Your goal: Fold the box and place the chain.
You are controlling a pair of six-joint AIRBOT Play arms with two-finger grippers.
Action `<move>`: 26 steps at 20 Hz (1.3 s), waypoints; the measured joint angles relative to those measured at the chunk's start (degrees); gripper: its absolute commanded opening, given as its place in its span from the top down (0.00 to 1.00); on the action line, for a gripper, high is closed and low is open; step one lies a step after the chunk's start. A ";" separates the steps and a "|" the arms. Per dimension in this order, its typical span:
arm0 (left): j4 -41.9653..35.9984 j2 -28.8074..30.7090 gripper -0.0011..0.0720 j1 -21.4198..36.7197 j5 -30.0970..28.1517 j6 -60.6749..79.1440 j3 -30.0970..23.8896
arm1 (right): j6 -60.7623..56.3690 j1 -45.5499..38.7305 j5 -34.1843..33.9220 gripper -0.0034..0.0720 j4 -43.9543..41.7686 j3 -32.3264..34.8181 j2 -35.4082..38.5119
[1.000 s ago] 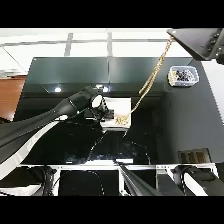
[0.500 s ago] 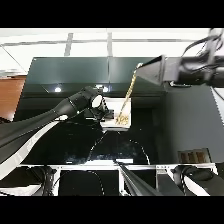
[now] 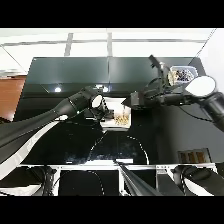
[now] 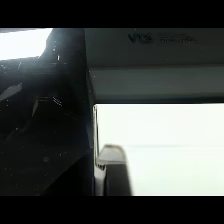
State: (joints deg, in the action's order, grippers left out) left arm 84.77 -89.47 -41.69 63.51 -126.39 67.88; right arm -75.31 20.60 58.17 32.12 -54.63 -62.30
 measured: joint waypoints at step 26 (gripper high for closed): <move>5.60 10.51 0.38 0.94 6.43 3.69 -0.42 | 2.23 -14.38 8.20 0.45 8.46 0.83 -2.34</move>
State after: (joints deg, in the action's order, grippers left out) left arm 90.37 -78.96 -40.75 69.93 -122.69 67.46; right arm -73.08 6.22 66.37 40.58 -53.80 -64.64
